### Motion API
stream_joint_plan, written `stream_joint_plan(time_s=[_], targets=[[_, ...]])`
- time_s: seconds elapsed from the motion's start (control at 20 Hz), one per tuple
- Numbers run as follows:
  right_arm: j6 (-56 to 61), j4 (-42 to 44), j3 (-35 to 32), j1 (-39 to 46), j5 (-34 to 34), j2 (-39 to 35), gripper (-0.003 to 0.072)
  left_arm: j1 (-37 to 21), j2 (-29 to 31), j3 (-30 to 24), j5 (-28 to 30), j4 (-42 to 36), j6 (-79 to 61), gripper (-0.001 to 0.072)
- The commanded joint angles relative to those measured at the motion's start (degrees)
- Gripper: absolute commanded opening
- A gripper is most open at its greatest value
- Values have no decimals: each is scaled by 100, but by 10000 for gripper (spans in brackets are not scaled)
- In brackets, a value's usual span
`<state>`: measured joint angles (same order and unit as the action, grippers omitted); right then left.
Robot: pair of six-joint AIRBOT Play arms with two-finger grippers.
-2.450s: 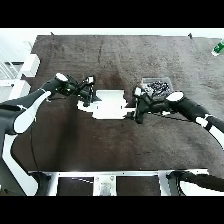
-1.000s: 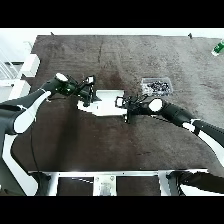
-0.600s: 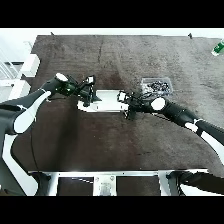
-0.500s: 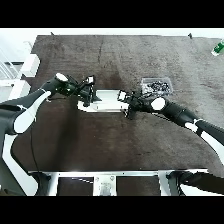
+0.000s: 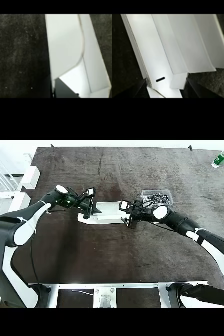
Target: Fold the box and place the chain.
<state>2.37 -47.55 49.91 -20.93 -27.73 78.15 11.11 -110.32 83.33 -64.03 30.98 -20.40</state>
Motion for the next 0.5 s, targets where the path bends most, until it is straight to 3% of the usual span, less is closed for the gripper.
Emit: stream_joint_plan(time_s=[0.0,0.45], targets=[[-551,444,219,260,-566,155,556,2,-4,-2,-7,2,0,25],[-1019,560,452,431,-798,551,573,2,-4,-2,-7,2,0,26]])
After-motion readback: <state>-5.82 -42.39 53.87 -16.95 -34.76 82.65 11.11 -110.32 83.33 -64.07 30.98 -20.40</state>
